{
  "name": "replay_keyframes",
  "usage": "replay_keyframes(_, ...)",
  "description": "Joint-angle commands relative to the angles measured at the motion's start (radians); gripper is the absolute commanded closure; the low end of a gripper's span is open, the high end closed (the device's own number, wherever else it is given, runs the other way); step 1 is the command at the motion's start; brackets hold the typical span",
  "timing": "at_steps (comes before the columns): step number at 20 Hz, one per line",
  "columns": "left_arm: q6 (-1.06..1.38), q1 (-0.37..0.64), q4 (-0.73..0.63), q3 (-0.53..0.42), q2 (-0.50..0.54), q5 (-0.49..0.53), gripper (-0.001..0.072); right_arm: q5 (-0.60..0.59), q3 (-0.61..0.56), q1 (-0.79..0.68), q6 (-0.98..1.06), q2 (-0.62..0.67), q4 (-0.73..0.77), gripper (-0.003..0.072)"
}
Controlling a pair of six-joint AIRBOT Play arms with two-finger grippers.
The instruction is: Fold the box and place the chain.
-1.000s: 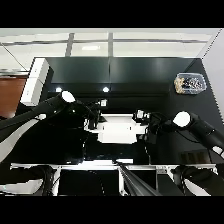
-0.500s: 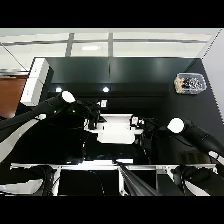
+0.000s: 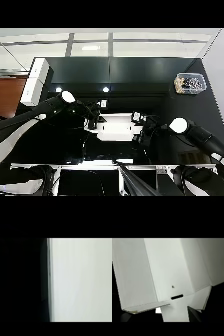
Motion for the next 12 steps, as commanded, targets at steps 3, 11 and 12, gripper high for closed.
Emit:
replay_keyframes(3,0.001,0.0,-0.002,0.0,0.0,0.0,0.0683,0.051,0.0,-0.019,0.0,0.045,0.006,0.0005)
replay_keyframes(11,0.001,0.0,-0.002,0.0,0.0,0.0,0.0683,0.019,-0.001,-0.019,0.026,0.044,0.065,0.0005)
replay_keyframes(12,0.0,0.0,-0.002,0.0,0.0,0.0,0.0683,0.014,-0.001,-0.019,0.025,0.044,0.037,0.0006)
